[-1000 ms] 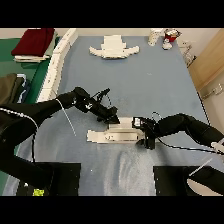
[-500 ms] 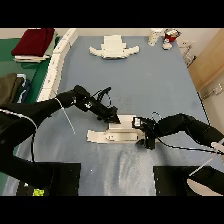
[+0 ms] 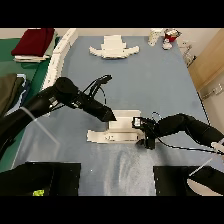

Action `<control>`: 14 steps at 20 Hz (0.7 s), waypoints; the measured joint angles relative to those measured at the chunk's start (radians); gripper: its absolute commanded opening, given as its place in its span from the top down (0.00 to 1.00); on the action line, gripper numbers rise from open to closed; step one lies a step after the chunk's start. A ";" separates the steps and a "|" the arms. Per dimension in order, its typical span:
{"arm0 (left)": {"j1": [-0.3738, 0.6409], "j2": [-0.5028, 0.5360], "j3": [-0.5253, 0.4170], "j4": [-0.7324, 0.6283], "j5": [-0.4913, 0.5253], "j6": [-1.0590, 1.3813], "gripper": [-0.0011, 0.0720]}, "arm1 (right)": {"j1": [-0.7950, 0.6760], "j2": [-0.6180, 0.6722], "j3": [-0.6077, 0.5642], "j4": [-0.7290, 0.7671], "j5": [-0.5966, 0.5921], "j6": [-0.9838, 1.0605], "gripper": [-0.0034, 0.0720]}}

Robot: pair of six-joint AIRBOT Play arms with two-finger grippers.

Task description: Fold the box.

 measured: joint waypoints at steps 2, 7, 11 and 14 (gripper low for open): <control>-0.033 0.121 -0.064 0.088 0.034 0.014 0.97 | 0.000 0.000 0.000 0.000 0.000 0.000 0.28; -0.060 0.330 -0.223 0.244 0.068 0.166 0.02 | 0.000 0.000 0.000 0.000 0.000 0.000 0.28; -0.053 0.351 -0.306 0.280 0.108 0.378 0.02 | 0.000 0.000 0.000 0.000 0.000 0.000 0.28; -0.050 0.297 -0.333 0.284 0.139 0.523 0.02 | 0.000 0.000 0.000 0.000 0.000 0.000 0.28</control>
